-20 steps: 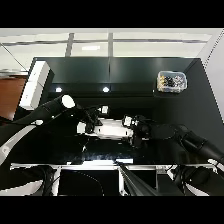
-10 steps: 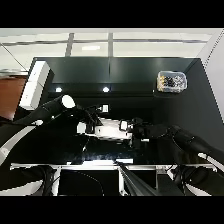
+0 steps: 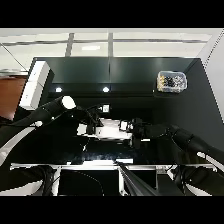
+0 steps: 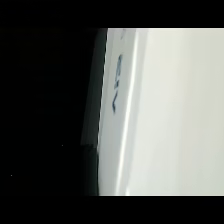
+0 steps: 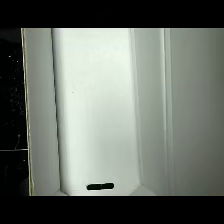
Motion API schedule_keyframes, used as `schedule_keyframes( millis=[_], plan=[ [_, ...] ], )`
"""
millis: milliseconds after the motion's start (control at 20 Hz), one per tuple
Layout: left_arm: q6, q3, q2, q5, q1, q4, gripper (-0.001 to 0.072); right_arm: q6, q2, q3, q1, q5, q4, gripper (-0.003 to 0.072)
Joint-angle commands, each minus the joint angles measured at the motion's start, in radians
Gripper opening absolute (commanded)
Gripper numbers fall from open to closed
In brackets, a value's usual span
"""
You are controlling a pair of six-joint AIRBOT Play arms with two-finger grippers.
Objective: Fold the box and place the chain.
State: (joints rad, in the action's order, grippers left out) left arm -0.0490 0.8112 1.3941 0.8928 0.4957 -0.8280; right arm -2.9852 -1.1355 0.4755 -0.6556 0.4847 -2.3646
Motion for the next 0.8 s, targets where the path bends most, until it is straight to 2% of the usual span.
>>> schedule_keyframes(
  millis=[0,200,750],
  plan=[
    [-0.011,-0.014,0.001,-0.002,0.003,-0.003,0.0025,-0.001,-0.001,0.000,-0.001,-0.007,0.002,0.0712],
    [-0.011,-0.040,0.001,-0.011,0.011,-0.002,0.0025,-0.001,-0.001,0.000,-0.001,-0.010,0.002,0.0711],
    [-0.010,-0.040,0.000,-0.037,0.011,-0.013,0.0026,-0.001,-0.001,0.000,0.039,-0.005,0.014,0.0711]
  ],
)
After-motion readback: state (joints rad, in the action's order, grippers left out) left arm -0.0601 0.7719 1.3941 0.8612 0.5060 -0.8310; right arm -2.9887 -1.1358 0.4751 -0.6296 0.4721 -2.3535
